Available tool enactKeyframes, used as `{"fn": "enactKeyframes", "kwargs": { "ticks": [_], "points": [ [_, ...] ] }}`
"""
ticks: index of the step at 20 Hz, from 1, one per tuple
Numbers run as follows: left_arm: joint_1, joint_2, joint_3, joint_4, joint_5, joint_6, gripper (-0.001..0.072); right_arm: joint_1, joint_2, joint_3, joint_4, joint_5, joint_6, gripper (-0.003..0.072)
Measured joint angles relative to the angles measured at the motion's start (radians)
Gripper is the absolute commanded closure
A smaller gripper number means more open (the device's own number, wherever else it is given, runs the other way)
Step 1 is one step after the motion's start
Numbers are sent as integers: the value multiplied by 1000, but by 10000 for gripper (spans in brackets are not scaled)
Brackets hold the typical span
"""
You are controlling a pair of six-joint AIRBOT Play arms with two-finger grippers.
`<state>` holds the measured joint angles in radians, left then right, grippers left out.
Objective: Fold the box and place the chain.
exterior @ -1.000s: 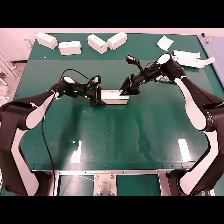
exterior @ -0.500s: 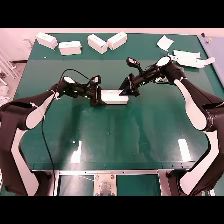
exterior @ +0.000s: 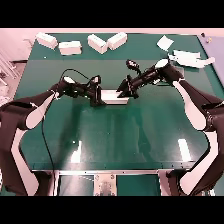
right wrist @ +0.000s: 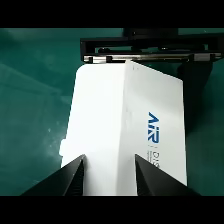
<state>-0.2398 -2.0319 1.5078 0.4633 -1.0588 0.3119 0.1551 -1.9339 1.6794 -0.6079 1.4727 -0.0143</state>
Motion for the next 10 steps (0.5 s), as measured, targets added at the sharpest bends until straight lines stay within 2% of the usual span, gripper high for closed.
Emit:
{"fn": "enactKeyframes", "kwargs": {
  "ticks": [10],
  "points": [
    [0,0,0,0,0,0,245,5,0,-7,-20,-32,-45,338]
  ]
}}
